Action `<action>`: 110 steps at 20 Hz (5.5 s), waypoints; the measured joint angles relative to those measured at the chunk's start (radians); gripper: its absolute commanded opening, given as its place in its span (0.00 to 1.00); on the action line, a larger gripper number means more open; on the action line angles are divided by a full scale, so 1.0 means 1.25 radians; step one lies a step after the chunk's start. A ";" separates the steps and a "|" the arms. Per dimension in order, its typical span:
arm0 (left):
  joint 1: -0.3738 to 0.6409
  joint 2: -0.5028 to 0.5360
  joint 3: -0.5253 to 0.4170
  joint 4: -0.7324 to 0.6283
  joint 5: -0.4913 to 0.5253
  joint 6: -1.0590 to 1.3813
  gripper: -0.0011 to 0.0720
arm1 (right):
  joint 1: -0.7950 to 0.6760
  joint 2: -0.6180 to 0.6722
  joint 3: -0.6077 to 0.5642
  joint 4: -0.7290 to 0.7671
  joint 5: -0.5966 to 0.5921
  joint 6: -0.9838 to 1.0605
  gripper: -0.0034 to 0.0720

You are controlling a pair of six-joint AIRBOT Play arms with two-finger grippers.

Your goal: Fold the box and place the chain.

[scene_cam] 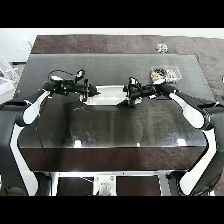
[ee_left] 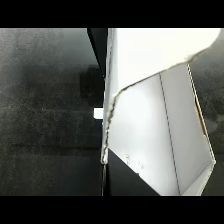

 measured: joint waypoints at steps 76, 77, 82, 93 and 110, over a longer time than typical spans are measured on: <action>0.000 0.003 0.000 -0.059 -0.077 -0.002 0.58 | 0.018 -0.010 0.045 -0.088 0.011 0.040 0.83; 0.000 0.006 0.003 -0.066 -0.091 -0.002 0.58 | 0.018 -0.010 0.045 -0.088 0.011 0.040 0.84; 0.014 0.024 0.016 -0.083 -0.144 -0.001 0.58 | 0.018 -0.010 0.045 -0.088 0.011 0.040 0.84; 0.100 0.164 0.023 -0.080 -0.271 -0.034 0.04 | 0.018 -0.010 0.045 -0.087 0.011 0.040 0.84; 0.041 0.603 -0.348 -0.048 0.088 -0.067 0.04 | 0.018 -0.010 0.045 -0.087 0.010 0.040 0.84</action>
